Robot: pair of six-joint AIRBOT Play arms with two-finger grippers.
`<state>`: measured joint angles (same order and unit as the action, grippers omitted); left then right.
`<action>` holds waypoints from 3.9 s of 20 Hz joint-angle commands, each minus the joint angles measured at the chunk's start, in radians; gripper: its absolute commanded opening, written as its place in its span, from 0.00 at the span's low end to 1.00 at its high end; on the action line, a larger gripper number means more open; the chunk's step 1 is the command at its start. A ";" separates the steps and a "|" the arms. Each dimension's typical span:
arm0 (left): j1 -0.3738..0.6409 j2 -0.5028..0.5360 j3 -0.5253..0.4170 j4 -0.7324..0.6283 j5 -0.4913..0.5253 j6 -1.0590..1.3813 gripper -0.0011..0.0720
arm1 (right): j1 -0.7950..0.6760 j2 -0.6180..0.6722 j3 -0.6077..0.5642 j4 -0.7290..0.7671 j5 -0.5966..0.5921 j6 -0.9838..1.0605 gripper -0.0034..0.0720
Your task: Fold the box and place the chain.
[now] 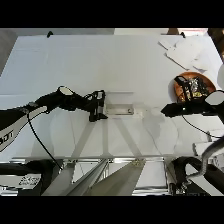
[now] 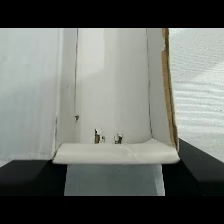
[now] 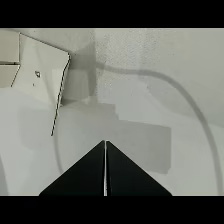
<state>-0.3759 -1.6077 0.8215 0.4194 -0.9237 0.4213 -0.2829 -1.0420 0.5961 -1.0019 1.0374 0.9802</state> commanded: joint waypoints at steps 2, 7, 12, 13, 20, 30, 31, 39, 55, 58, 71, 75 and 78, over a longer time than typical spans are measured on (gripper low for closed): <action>0.000 0.001 0.000 0.000 0.000 0.000 0.41 | -0.003 -0.102 -0.005 0.101 -0.045 -0.011 0.05; 0.000 0.001 0.000 0.000 0.000 0.000 0.41 | -0.003 -0.211 -0.004 0.258 -0.059 -0.112 0.05; 0.000 0.001 0.001 0.000 0.000 0.000 0.41 | -0.003 -0.254 -0.004 0.325 -0.046 -0.180 0.05; 0.000 0.001 0.001 0.000 0.000 0.000 0.41 | -0.003 -0.254 -0.004 0.328 -0.047 -0.182 0.05; 0.000 0.001 0.000 0.000 0.000 0.000 0.41 | 0.073 -0.255 -0.004 0.299 -0.092 -0.204 0.05; 0.000 0.001 0.000 0.000 0.000 0.000 0.41 | 0.179 -0.255 -0.004 0.391 -0.105 -0.216 0.05; 0.000 0.001 0.000 0.000 0.000 0.000 0.41 | 0.179 -0.255 -0.004 0.430 -0.089 -0.229 0.05; 0.000 0.001 0.000 0.000 0.000 0.000 0.41 | 0.179 -0.255 -0.004 0.507 -0.026 -0.230 0.38; 0.000 0.001 0.000 0.000 0.000 0.000 0.41 | 0.204 -0.254 -0.004 0.613 -0.022 -0.360 0.77; 0.000 0.001 0.000 0.000 0.000 0.000 0.41 | 0.266 -0.254 -0.004 0.618 -0.096 -0.352 0.77; 0.000 0.001 0.000 0.000 0.000 0.000 0.41 | 0.315 -0.254 -0.003 0.573 -0.239 -0.269 0.71; 0.000 0.001 0.000 0.000 0.000 0.000 0.41 | 0.315 -0.254 -0.003 0.557 -0.240 -0.251 0.71; 0.000 0.001 0.000 0.000 0.000 0.000 0.41 | 0.317 -0.254 -0.003 0.554 -0.240 -0.251 0.64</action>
<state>-0.3759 -1.6077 0.8215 0.4194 -0.9237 0.4210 0.0319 -1.2964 0.5922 -0.4355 0.8024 0.7212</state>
